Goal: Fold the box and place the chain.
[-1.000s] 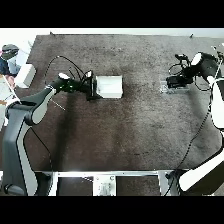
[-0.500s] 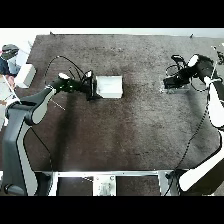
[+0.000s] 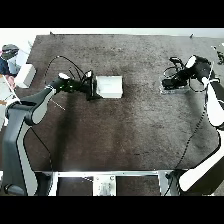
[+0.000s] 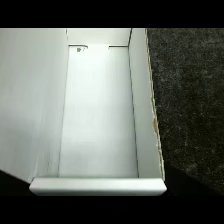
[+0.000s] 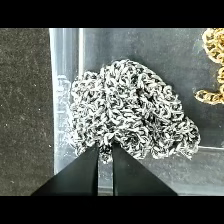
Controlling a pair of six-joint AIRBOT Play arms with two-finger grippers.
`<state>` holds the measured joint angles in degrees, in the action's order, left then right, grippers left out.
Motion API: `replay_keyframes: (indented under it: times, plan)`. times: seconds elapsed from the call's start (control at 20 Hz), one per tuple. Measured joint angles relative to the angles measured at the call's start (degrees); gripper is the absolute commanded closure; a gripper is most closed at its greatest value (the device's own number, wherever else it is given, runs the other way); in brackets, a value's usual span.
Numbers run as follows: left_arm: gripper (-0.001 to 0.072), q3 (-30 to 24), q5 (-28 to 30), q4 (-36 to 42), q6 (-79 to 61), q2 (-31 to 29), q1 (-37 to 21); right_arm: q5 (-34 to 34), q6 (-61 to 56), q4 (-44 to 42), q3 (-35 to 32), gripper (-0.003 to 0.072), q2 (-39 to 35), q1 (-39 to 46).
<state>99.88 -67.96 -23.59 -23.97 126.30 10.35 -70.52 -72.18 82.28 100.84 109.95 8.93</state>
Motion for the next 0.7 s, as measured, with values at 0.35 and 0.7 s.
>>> replay_keyframes:
  times: [0.35, 0.7]
  plan:
    - [0.0218, 0.00, 0.00, 0.00, 0.02, 0.02, 0.00, 0.66, -0.81, 0.00, 0.00, 0.0678, -8.04, -0.07]
    - [0.0218, 0.00, 0.00, 0.00, 0.02, 0.00, 0.00, 9.84, 1.20, -0.07, 0.35, 0.0678, -25.55, -3.98]
